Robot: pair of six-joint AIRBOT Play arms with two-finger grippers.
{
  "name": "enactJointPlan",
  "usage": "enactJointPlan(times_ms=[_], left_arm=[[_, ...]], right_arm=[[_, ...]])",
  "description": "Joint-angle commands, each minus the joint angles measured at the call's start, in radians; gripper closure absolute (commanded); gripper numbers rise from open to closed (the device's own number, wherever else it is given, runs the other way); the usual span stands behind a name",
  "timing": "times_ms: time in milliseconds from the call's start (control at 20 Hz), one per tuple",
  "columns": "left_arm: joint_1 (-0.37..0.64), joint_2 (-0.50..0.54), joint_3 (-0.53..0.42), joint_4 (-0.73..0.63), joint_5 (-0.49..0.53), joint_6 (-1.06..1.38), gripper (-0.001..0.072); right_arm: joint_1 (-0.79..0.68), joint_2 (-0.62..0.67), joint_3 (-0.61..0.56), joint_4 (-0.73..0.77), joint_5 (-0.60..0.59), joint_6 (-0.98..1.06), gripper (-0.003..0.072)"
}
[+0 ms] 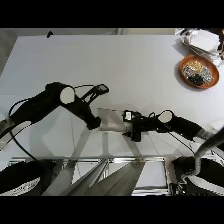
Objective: Fold the box and place the chain.
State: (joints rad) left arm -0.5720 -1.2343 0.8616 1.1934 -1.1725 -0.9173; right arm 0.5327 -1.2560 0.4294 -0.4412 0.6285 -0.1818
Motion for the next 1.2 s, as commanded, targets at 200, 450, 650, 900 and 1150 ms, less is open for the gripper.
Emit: enactJointPlan(times_ms=[200,450,650,900,1150], left_arm=[[0.162,0.045,-0.312,-0.365,0.324,1.209,0.001],[0.159,-0.066,-0.312,-0.563,0.34,1.366,0.0001],[0.159,-0.096,-0.312,-0.573,0.339,1.363,0.0],[0.161,-0.096,-0.311,-0.61,0.288,1.363,-0.0005],[0.175,-0.096,-0.311,-0.671,0.277,1.358,-0.0005]], right_arm=[[0.0,0.001,0.0,0.001,0.0,0.0,0.0393],[0.0,0.001,0.0,0.001,0.001,0.0,0.0393],[0.0,0.001,0.0,0.001,0.0,0.0,0.0393],[0.0,0.001,0.0,0.001,0.001,0.0,0.0393],[0.0,0.001,0.0,0.001,0.001,0.0,0.0393]])
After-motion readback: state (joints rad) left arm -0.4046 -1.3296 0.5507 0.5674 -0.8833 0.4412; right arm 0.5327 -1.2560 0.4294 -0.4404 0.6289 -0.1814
